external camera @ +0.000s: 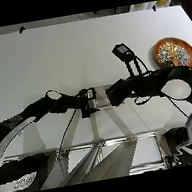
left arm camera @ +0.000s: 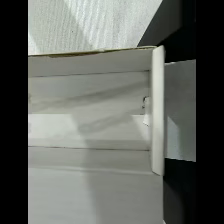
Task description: Fold the box and place the chain.
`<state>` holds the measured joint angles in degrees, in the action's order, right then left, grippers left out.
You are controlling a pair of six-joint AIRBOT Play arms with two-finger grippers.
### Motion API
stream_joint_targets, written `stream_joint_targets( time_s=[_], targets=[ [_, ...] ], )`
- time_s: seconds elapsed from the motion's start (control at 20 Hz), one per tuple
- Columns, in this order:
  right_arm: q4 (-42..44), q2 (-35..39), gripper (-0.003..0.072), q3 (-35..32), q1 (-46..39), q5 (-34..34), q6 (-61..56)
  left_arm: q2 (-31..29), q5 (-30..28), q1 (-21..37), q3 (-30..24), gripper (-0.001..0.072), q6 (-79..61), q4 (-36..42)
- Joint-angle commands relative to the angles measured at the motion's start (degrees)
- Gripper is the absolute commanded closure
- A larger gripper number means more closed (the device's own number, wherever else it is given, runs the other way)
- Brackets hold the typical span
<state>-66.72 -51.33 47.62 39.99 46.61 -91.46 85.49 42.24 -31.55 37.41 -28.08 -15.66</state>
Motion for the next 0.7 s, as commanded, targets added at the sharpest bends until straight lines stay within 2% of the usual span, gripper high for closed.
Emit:
stream_joint_targets(
  time_s=[0.0,0.35,0.45,0.55,0.65],
  targets=[
    [2.51,-2.25,0.067,0.04,2.01,-2.95,0.02,-0.02,0.0,0.02,-0.02,0.032,-0.02,-0.02],
    [-2.01,-12.09,0.0667,0.07,2.08,-1.33,-0.63,-0.02,-0.02,0.02,-0.02,0.032,-0.02,0.0],
    [-2.93,-12.94,0.0564,0.04,2.08,-0.7,-1.14,-0.02,0.0,0.02,-0.02,0.032,-0.02,-0.02],
    [-3.45,-12.92,0.0553,0.09,1.6,-0.72,-1.11,-0.02,0.0,0.02,-0.02,0.032,-0.02,0.0],
    [-3.04,-12.52,0.0486,0.94,-0.68,2.21,-1.09,-0.02,0.0,0.02,-0.02,0.032,-0.02,-0.02]
  ],
)
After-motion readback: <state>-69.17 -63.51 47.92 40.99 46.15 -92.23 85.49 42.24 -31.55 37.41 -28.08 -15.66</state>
